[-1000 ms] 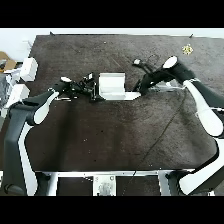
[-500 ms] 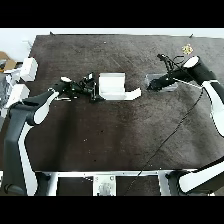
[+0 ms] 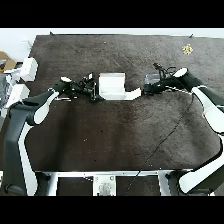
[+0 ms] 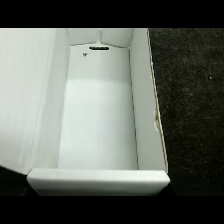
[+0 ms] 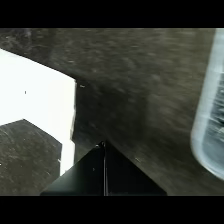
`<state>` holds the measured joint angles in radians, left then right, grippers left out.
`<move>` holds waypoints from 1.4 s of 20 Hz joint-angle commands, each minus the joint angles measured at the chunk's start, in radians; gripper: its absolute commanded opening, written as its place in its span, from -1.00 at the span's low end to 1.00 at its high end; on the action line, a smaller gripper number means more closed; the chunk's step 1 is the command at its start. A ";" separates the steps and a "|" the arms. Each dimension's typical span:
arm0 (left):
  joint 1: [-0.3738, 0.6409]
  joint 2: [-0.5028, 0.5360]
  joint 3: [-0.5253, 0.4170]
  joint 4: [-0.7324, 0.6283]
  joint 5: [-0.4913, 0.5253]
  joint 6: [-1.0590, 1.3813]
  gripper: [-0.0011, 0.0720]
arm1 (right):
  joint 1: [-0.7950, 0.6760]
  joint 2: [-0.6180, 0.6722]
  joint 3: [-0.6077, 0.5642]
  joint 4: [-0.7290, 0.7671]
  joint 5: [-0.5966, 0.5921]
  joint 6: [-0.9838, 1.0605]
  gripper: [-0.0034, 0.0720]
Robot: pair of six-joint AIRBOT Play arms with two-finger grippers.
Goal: Fold the box and place the chain.
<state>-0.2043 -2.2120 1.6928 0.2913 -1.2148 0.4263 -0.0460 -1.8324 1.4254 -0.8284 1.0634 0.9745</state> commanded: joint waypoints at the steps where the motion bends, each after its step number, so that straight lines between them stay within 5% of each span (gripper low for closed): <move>1: 0.001 0.000 0.000 0.000 0.001 0.000 -0.35 | 0.031 -0.026 -0.004 0.086 -0.009 -0.051 -0.78; 3: 0.001 0.000 0.000 0.000 0.000 0.000 -0.35 | 0.029 -0.026 -0.003 0.175 0.014 -0.091 -0.77; 4: 0.001 0.000 0.000 0.000 0.000 0.000 -0.35 | 0.028 -0.026 -0.002 0.206 0.026 -0.096 -0.38; 5: 0.001 0.000 0.000 0.000 0.001 0.000 -0.35 | 0.028 -0.026 -0.002 0.224 0.041 -0.113 0.28; 6: 0.001 0.000 0.000 0.000 0.000 0.000 -0.35 | 0.028 -0.026 -0.002 0.238 0.052 -0.137 0.35; 18: 0.001 0.000 0.000 0.000 0.001 0.000 -0.35 | 0.084 -0.026 -0.001 0.335 0.074 -0.116 0.35; 28: 0.001 0.000 0.000 0.000 0.001 0.001 -0.35 | 0.182 -0.085 0.174 0.126 0.079 0.046 0.25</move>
<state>-0.2043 -2.2120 1.6928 0.2913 -1.2144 0.4267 0.1112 -1.9064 1.5665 -0.6605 1.1477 0.9848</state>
